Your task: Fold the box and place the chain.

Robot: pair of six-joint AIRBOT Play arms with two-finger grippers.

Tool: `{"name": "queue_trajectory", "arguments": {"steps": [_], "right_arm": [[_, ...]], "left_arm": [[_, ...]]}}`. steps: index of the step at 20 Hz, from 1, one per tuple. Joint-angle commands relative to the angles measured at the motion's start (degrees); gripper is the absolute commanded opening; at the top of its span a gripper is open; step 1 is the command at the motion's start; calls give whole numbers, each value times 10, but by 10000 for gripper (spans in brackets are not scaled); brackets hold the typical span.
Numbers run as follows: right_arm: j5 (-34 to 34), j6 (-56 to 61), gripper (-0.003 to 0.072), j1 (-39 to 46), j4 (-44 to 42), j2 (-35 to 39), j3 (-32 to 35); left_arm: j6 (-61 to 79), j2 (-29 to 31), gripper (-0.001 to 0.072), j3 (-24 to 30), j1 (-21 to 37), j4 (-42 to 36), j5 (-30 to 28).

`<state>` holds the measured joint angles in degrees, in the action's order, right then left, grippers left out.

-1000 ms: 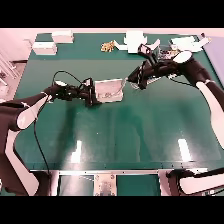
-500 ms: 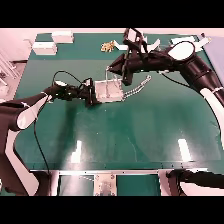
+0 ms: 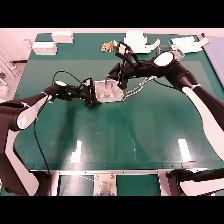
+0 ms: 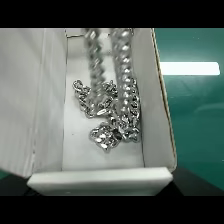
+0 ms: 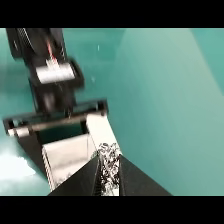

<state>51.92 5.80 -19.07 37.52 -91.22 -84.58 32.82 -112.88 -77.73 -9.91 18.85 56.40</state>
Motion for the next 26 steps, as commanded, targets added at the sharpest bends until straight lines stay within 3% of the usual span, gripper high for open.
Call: {"name": "queue_trajectory", "arguments": {"steps": [1, 2, 3, 9, 12, 19, 26], "right_arm": [[30, -9, 100, 17, 1, -38, 0], [49, -9, 505, 24, 5, -40, 0], [66, -9, 653, 32, 5, -37, 0], [123, -5, 651, 127, 4, -20, 7], [123, -77, 651, 153, 4, -39, 42], [119, -216, 651, 143, 4, -131, 50], [105, -236, 651, 131, 0, -160, 46]], "left_arm": [[0, 0, 624, 0, 0, 0, 0], [0, 0, 624, 0, 0, 0, 0], [0, 0, 624, 0, 0, 0, 0], [0, 0, 624, 0, 0, 0, 0], [0, 0, 625, 0, 0, 0, 0], [0, 0, 625, 0, 0, 0, 0], [0, 0, 624, 0, 0, 0, 0]]}}
